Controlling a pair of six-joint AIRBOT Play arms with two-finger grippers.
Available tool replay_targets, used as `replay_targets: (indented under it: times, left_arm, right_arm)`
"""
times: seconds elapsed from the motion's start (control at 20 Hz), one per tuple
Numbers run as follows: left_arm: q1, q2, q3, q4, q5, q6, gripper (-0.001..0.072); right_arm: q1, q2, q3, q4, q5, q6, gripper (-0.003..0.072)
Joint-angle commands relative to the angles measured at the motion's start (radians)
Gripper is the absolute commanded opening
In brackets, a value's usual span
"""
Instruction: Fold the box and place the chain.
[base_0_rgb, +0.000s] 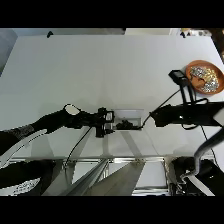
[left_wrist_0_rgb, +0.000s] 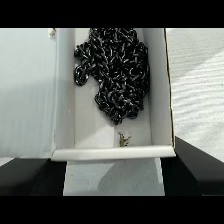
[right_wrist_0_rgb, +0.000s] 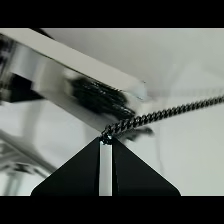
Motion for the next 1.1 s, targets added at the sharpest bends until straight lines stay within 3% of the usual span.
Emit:
replay_targets:
  times: [0.0, 0.1, 0.35, 0.55, 0.85, 1.0, 1.05]
  left_arm:
    - [0.000, 0.001, 0.000, 0.000, 0.000, 0.000, 0.0211]
    - [0.000, 0.001, 0.000, 0.000, 0.000, 0.000, 0.0211]
    - [0.000, 0.001, 0.000, 0.000, 0.000, 0.000, 0.0211]
    - [0.000, 0.001, 0.000, 0.000, 0.000, 0.000, 0.0211]
    - [0.000, 0.001, 0.000, 0.000, 0.001, 0.000, 0.0211]
    - [0.000, 0.001, 0.000, 0.000, 0.000, 0.000, 0.0211]
    - [0.000, 0.001, 0.000, 0.000, 0.000, 0.000, 0.0211]
  right_arm:
    - [0.001, 0.084, 0.001, 0.176, -0.071, -0.033, 0.0019]
    - [0.020, 0.079, 0.000, 0.214, -0.088, -0.045, 0.0019]
    - [0.228, -0.016, 0.000, 0.111, -0.292, -0.024, 0.0019]
    - [0.328, -0.174, 0.000, -0.045, -0.291, 0.055, 0.0019]
    - [0.350, -0.336, 0.000, -0.067, -0.298, 0.055, 0.0026]
    - [0.350, -0.354, 0.000, -0.066, -0.277, 0.055, 0.0149]
    - [0.350, -0.350, 0.002, -0.061, -0.259, 0.053, 0.0233]
